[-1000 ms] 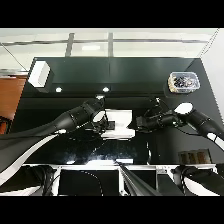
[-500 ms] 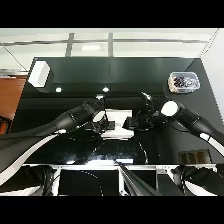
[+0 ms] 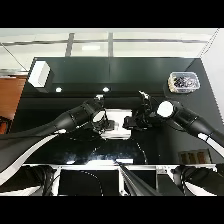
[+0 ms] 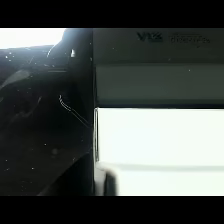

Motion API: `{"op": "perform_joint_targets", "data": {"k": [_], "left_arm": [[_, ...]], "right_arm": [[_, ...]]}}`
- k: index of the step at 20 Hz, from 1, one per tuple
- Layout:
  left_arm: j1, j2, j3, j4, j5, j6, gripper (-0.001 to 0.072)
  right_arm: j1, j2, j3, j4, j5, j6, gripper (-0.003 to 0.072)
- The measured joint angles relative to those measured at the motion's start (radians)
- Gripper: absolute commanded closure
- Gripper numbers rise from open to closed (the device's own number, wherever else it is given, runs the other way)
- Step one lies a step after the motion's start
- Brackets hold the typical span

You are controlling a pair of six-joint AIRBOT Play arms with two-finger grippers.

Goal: Fold the box and place the chain.

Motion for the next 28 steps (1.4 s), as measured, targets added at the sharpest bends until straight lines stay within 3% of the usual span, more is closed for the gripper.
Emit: {"op": "perform_joint_targets", "data": {"k": [12,14,23,25,28], "left_arm": [[0.0,0.0,0.0,-0.001,-0.001,0.002,0.0682],[0.0,0.0,0.0,-0.001,-0.001,0.002,0.0682],[0.0,0.0,0.0,-0.001,-0.002,0.002,0.0682],[0.0,0.0,0.0,-0.001,-0.002,0.002,0.0682],[0.0,0.0,0.0,-0.001,-0.003,0.002,0.0682]], "right_arm": [[0.156,-0.101,0.141,-0.362,0.113,0.363,0.0202],[0.169,-0.111,0.156,-0.386,0.129,0.401,0.0355],[0.183,-0.146,0.202,-0.414,0.19,0.484,0.0368],[0.189,-0.161,0.211,-0.425,0.206,0.501,0.042],[0.214,-0.185,0.217,-0.438,0.22,0.521,0.0421]]}}
